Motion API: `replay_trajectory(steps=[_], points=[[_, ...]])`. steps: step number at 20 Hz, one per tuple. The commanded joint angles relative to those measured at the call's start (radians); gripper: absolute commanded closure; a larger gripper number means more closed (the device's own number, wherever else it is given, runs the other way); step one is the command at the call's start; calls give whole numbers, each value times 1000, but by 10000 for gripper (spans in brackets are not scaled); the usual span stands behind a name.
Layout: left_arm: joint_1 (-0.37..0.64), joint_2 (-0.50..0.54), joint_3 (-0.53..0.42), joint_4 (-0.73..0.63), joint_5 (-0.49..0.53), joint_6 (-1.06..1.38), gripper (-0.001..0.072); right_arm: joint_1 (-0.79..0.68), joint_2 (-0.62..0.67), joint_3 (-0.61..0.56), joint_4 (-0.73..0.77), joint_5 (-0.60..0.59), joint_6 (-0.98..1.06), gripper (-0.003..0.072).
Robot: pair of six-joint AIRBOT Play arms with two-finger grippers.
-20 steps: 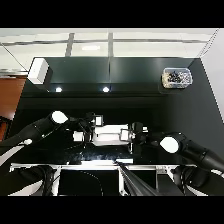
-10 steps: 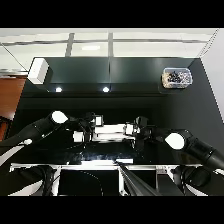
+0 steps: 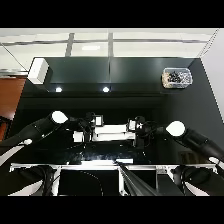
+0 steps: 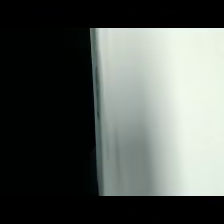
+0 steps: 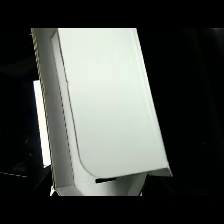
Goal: Fold the box and place the chain.
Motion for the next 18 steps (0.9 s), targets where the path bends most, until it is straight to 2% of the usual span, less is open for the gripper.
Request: replay_trajectory(steps=[1,8,12,18], points=[[-1,0,0,0,1,0,682,-43,-88,5,111,75,-214,-11],[0,0,0,0,8,0,682,-51,-151,9,105,62,-273,-9],[0,0,0,0,8,0,682,-51,-182,41,53,35,-147,2],[0,0,0,0,8,0,682,-26,-203,62,-17,40,-96,2]])
